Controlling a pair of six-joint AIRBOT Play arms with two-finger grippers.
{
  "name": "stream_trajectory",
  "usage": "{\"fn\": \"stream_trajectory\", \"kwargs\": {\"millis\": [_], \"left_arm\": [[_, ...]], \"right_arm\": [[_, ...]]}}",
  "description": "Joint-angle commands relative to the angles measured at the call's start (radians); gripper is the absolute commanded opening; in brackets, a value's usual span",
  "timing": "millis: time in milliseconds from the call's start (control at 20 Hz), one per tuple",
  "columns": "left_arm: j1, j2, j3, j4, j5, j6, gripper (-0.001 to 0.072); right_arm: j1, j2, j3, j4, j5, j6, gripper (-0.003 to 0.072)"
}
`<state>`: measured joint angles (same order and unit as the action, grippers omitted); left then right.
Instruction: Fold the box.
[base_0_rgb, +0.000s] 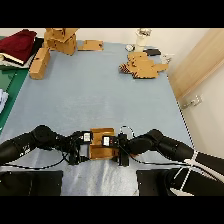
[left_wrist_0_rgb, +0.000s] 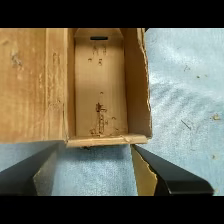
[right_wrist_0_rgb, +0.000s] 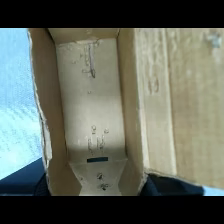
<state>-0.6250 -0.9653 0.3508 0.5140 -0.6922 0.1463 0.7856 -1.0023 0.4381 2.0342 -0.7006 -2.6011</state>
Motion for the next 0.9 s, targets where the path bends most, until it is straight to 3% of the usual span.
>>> {"fn": "stream_trajectory", "kwargs": {"millis": [0, 600, 850], "left_arm": [[-0.021, -0.014, -0.001, -0.024, 0.013, 0.000, 0.0719], [0.006, -0.019, -0.001, -0.016, 0.027, -0.001, 0.0719], [0.034, 0.018, -0.026, 0.010, -0.026, -0.005, 0.0719]], "right_arm": [[-0.001, 0.000, -0.001, 0.000, 0.000, 0.000, 0.0599], [-0.001, 0.000, -0.001, 0.000, 0.000, 0.000, 0.0599], [-0.001, 0.000, -0.001, 0.000, 0.000, 0.000, 0.0599]]}}
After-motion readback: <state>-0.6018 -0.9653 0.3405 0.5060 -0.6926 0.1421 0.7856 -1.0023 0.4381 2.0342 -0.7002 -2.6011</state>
